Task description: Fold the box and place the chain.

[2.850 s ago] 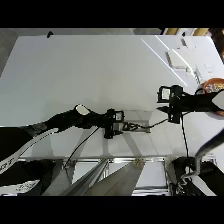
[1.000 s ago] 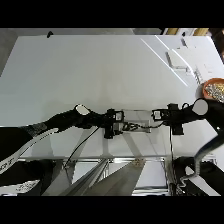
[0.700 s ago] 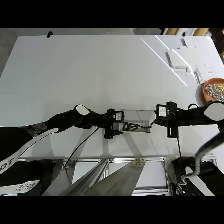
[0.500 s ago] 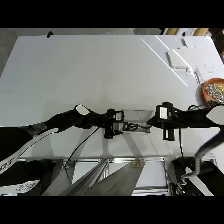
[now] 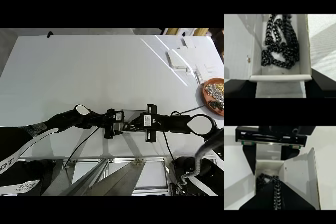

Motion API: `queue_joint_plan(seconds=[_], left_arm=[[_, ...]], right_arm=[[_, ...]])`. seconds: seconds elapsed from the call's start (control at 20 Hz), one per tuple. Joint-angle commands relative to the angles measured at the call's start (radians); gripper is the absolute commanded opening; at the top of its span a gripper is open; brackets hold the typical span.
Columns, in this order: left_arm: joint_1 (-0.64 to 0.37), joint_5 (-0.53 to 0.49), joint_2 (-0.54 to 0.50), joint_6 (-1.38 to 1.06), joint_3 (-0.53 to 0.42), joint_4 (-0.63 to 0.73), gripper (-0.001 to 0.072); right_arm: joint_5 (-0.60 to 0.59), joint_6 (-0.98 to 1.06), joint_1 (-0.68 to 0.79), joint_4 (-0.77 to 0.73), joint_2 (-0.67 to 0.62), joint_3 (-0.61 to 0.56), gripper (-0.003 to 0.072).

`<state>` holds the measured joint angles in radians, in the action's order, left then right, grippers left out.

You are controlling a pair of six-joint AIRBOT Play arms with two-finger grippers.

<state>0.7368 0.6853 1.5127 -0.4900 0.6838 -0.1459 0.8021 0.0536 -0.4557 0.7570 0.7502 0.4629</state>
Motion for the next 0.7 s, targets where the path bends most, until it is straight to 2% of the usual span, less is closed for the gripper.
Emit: queue_joint_plan(seconds=[0.0, 0.05, 0.1, 0.25, 0.4, 0.55, 0.65], left_arm=[[0.0, 0.0, 0.0, 0.0, 0.0, 0.0, 0.0275], [0.0, 0.0, -0.001, 0.0, 0.0, 0.0, 0.0275], [0.0, 0.0, 0.0, 0.0, 0.0, 0.0, 0.0275], [0.0, 0.0, 0.0, 0.0, 0.0, 0.0, 0.0275], [0.0, 0.0, -0.001, 0.0, 0.0, 0.0, 0.0275], [0.0, 0.0, -0.001, 0.0, 0.0, 0.0, 0.0275], [0.0, 0.0, -0.001, 0.0, 0.0, 0.0, 0.0275]], right_arm=[[-0.067, 0.0, -0.029, -0.005, 0.038, -0.007, 0.023], [-0.07, -0.011, -0.029, 0.007, 0.034, -0.004, 0.0264], [-0.058, -0.01, -0.028, 0.033, 0.028, 0.008, 0.0264], [0.068, -0.005, -0.004, 0.209, -0.004, 0.1, 0.0263], [0.204, -0.005, 0.161, 0.346, -0.024, 0.19, 0.0263], [0.206, -0.005, 0.373, 0.352, -0.019, 0.198, 0.0263], [0.193, -0.005, 0.452, 0.398, 0.003, 0.198, 0.0262]])
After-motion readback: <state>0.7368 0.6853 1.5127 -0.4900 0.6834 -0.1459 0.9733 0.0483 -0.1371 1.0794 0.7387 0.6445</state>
